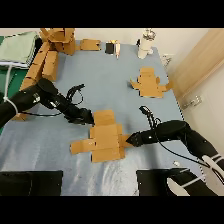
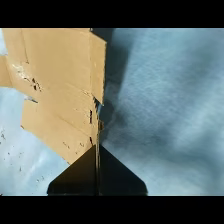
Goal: Fold the box.
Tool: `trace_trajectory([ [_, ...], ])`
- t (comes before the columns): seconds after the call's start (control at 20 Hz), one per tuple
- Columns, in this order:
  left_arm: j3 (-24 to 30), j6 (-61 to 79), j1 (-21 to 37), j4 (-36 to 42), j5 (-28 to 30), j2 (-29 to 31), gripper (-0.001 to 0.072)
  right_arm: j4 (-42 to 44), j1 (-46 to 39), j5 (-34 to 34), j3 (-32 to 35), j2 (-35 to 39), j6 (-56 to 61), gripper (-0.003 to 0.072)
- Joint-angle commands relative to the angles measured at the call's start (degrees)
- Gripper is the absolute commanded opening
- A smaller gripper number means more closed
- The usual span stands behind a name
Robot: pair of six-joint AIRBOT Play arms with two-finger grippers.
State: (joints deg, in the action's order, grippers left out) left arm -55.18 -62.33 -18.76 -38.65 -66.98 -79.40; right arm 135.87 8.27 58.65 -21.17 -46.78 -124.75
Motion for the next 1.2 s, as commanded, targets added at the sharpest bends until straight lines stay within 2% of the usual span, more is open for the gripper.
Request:
trace_trajectory([
  [0.0, -0.02, 4.5, 1.01, 2.12, 0.87, -5.22, 0.07, -0.15, 2.56, -1.31, 1.86, 3.76, 0.87, 0.0001],
  [0.25, -0.02, 14.45, 5.03, 12.5, -1.99, -9.75, 0.0699, -0.2, 2.56, -1.2, 1.86, 3.76, 1.77, 0.0001],
  [0.4, -0.07, 20.81, 5.07, 20.06, -6.27, -12.79, 0.0699, -0.17, 2.56, -1.14, 1.86, 3.76, 1.97, 0.0001],
  [0.55, -0.13, 22.64, 4.31, 22.93, -6.86, -16.09, 0.0697, -0.22, 2.56, -1.14, 1.86, 3.54, 2.4, 0.0002],
  [0.6, -0.13, 24.24, 4.07, 25.11, -7.5, -17.05, 0.0616, -0.22, 2.56, -1.14, 1.86, 3.54, 2.47, 0.0001],
  [0.65, -0.2, 25.2, 3.78, 26.47, -8.09, -17.59, 0.0591, -0.22, 2.56, -1.16, 1.86, 3.52, 2.8, 0.0001],
  [1.15, -0.48, 26.99, 3.76, 26.16, -12.81, -17.75, 0.059, -0.81, 2.56, -1.18, 1.86, 3.52, 4.33, 0.0002],
])
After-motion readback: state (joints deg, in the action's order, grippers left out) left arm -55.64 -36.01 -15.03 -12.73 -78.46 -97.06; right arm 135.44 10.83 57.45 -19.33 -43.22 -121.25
